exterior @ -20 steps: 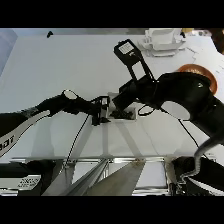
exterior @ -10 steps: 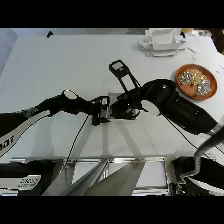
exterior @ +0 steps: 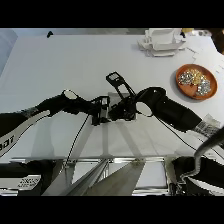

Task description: Fold the box and place the chain.

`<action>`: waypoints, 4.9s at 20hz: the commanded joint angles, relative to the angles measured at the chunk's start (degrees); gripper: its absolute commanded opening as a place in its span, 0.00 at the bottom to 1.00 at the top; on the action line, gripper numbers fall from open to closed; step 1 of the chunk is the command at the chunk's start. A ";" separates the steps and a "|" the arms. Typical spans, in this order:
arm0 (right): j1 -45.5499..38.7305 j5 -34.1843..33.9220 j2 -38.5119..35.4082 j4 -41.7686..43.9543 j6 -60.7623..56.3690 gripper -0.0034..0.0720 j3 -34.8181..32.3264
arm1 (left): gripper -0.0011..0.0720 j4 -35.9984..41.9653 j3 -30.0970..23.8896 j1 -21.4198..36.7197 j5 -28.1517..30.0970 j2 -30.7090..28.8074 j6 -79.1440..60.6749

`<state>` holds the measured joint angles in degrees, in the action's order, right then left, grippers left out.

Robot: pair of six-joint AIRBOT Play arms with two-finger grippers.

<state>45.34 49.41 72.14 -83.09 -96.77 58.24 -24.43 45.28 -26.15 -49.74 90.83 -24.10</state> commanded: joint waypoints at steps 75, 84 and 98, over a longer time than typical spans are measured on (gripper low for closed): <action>-11.85 -0.20 3.21 24.35 74.58 0.26 -3.91 | 0.11 0.00 -0.02 0.00 0.00 0.00 -0.02; -11.85 -1.05 1.44 23.61 74.18 0.25 -3.91 | 0.11 -0.02 -0.02 0.00 0.02 0.00 -0.02; -11.89 -2.47 1.62 23.10 70.88 0.26 -5.99 | 0.11 -0.02 -0.02 0.00 0.02 0.00 -0.02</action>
<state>33.50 47.05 73.73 -59.99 -25.45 53.06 -24.40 45.30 -26.11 -49.71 90.85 -24.08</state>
